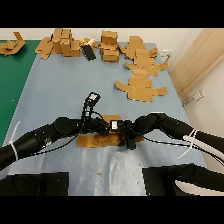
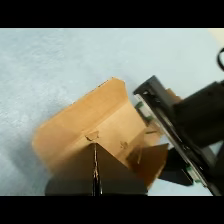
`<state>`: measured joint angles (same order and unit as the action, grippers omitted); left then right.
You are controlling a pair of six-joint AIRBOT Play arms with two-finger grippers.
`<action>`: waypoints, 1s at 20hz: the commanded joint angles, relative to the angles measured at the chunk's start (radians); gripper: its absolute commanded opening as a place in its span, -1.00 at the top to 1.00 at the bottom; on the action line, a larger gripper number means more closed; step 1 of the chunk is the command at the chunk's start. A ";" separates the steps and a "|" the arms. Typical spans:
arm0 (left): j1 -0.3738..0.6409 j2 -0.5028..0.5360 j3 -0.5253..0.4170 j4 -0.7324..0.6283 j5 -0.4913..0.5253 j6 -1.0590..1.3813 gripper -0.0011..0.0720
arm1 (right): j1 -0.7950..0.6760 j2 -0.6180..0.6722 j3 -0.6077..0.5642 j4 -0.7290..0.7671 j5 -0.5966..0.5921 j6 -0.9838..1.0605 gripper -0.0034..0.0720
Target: Fold the box.
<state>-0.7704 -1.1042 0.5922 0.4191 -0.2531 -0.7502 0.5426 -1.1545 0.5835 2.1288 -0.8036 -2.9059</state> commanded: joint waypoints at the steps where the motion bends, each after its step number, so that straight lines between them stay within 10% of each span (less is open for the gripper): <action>1: -0.001 -0.076 0.000 -0.023 0.061 -0.002 0.94 | 0.001 0.000 0.001 -0.001 0.000 0.000 -0.34; 20: 0.034 -0.031 0.032 0.052 0.053 0.089 0.95 | 0.001 0.001 0.001 -0.001 -0.009 0.000 -0.43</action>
